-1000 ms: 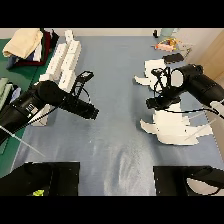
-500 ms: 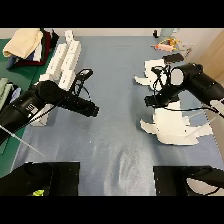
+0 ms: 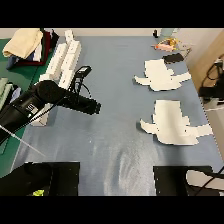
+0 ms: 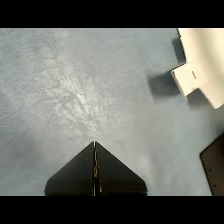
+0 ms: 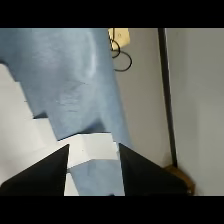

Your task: Fold the box.

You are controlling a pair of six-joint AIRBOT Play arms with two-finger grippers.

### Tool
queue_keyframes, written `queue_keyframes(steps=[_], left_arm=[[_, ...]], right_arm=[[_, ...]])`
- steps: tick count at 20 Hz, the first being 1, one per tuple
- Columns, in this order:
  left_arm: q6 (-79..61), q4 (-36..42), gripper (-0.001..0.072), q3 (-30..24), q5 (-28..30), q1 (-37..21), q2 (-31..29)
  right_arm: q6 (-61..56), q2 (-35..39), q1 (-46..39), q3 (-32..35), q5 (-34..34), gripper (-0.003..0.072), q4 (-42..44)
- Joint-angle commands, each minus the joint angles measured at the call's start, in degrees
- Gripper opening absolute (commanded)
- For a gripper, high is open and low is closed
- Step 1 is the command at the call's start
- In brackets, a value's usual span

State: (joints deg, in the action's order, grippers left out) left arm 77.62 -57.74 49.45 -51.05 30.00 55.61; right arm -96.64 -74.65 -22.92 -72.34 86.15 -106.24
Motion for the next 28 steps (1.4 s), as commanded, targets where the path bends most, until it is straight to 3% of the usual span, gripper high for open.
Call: queue_keyframes(steps=[1, 6, 18, 22, 24, 28], left_arm=[[0.42, 3.69, 0.0015, 0.00, 0.37, 0.02, 0.04], [0.46, 4.22, 0.0015, 0.00, 1.68, 0.02, 0.04], [0.46, 6.36, 0.0014, 0.00, 1.86, 0.04, 0.04], [0.15, 6.73, 0.0014, 0.00, 2.21, 0.02, 0.04], [0.15, 6.75, 0.0015, 0.00, 3.30, 0.02, 0.04], [0.15, 6.71, 0.0014, 0.00, 3.48, 0.02, 0.02]], right_arm=[[10.03, -5.70, -16.59, -0.44, 0.66, 0.0466, 11.67], [18.45, -12.41, -24.94, -0.44, 3.82, 0.0466, 18.29], [28.85, -16.83, -25.31, 5.07, 7.54, 0.0443, 21.97], [32.74, -16.81, -25.18, 5.62, 10.54, 0.0077, 34.73], [32.83, -16.81, -24.26, 5.64, 13.00, 0.0003, 41.53], [29.38, -15.32, -17.86, 7.19, 17.25, 0.0003, 44.24]])
